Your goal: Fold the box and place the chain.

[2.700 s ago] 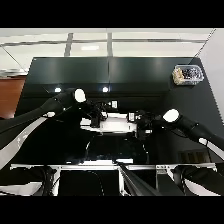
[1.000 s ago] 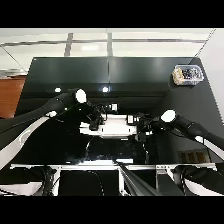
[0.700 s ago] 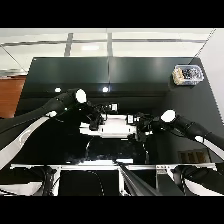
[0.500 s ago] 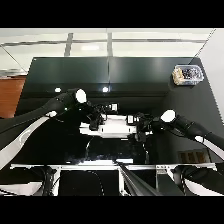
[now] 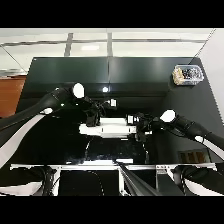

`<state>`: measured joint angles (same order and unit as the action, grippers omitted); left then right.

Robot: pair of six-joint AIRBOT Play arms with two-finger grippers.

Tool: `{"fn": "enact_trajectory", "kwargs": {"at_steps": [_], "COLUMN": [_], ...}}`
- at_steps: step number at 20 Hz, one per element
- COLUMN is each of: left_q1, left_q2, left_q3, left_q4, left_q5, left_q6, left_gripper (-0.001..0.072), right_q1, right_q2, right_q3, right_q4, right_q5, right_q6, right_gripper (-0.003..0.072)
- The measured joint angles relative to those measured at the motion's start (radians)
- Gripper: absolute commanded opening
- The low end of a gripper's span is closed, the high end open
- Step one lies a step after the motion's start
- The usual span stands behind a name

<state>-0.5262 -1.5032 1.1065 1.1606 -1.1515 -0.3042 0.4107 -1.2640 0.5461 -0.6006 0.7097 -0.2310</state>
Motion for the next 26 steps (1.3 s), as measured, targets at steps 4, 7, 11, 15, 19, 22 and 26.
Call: {"fn": "enact_trajectory", "kwargs": {"at_steps": [4, 7, 11, 15, 19, 22, 26], "left_q1": [0.06, 0.149, 0.282, 0.309, 0.198, 0.092, 0.022], "left_q2": [0.085, 0.134, 0.225, 0.337, 0.406, 0.418, 0.393], "left_q3": [0.008, 0.005, -0.109, -0.332, -0.495, -0.535, -0.521], "left_q4": [0.082, 0.076, -0.071, -0.341, -0.642, -0.832, -0.91], "left_q5": [-0.077, -0.227, -0.325, -0.305, -0.074, 0.194, 0.509], "left_q6": [-0.168, -0.293, -0.392, -0.434, -0.366, -0.269, -0.198], "left_gripper": [0.0025, 0.0023, 0.0023, 0.0024, 0.0025, 0.0025, 0.0025], "right_q1": [0.0, 0.0, 0.0, 0.0, 0.0, 0.0, 0.0], "right_q2": [0.0, 0.0, 0.0, 0.0, 0.0, 0.0, 0.0], "right_q3": [0.0, 0.0, 0.0, 0.0, 0.0, -0.001, -0.001], "right_q4": [-0.002, -0.002, -0.003, -0.003, -0.003, -0.002, -0.001], "right_q5": [0.0, 0.0, 0.003, 0.007, 0.011, 0.011, 0.012], "right_q6": [-0.001, -0.001, -0.002, -0.003, -0.003, -0.003, -0.002], "right_gripper": [0.0428, 0.0427, 0.0172, 0.0172, 0.0172, 0.0172, 0.0172]}}
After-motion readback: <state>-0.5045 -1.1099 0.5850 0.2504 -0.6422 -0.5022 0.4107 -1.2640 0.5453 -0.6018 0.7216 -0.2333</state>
